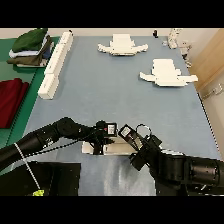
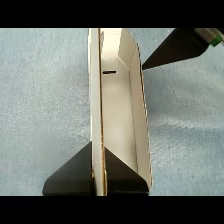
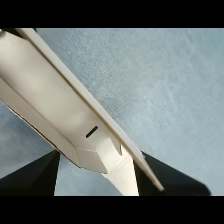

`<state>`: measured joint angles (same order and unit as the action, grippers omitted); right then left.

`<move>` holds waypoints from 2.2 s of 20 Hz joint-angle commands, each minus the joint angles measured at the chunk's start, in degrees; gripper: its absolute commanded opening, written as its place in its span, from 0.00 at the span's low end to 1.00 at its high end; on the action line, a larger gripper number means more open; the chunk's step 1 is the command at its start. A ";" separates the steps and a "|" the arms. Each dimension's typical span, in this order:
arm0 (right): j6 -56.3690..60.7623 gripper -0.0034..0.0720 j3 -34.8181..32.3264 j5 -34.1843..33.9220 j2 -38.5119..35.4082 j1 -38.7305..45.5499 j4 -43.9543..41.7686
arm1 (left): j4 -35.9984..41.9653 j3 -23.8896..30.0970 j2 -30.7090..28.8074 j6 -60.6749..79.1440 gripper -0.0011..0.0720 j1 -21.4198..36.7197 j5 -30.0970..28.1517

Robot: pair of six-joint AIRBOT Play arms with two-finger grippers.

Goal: Fold the box.

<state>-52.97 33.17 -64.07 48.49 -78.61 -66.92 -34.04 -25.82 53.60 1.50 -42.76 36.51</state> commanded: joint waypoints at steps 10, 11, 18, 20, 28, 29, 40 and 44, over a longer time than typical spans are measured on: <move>-43.98 0.94 -9.33 15.39 -13.22 19.61 -18.64 | -0.02 0.00 0.02 0.00 0.03 -0.02 -0.02; -52.37 0.94 -9.44 15.56 -13.11 23.58 -24.70 | -0.02 -0.02 0.02 0.02 0.03 -0.02 -0.02; -98.86 0.94 -13.62 15.39 -11.69 43.12 -56.83 | -0.02 0.00 0.02 0.02 0.03 -0.02 0.02; -100.91 0.94 -13.97 15.21 -9.49 43.43 -57.59 | -0.02 0.00 0.02 0.00 0.03 -0.02 0.00; -99.43 0.94 -13.49 15.61 -7.48 43.43 -56.92 | -0.02 -0.02 0.02 0.02 0.03 -0.02 -0.02; -99.80 0.94 -13.53 15.89 -7.19 43.41 -56.98 | -0.02 0.00 0.02 0.00 0.03 -0.02 -0.02; -119.32 0.94 -13.53 11.10 0.22 50.25 -66.73 | -0.02 -0.02 0.02 0.00 0.03 -0.02 0.00; -119.19 0.94 -13.60 11.19 0.61 50.25 -66.31 | -0.02 0.00 0.02 0.00 0.03 -0.02 0.00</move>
<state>-171.02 19.59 -52.10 48.51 -28.69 -132.62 -34.06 -25.82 53.63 1.50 -42.76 36.53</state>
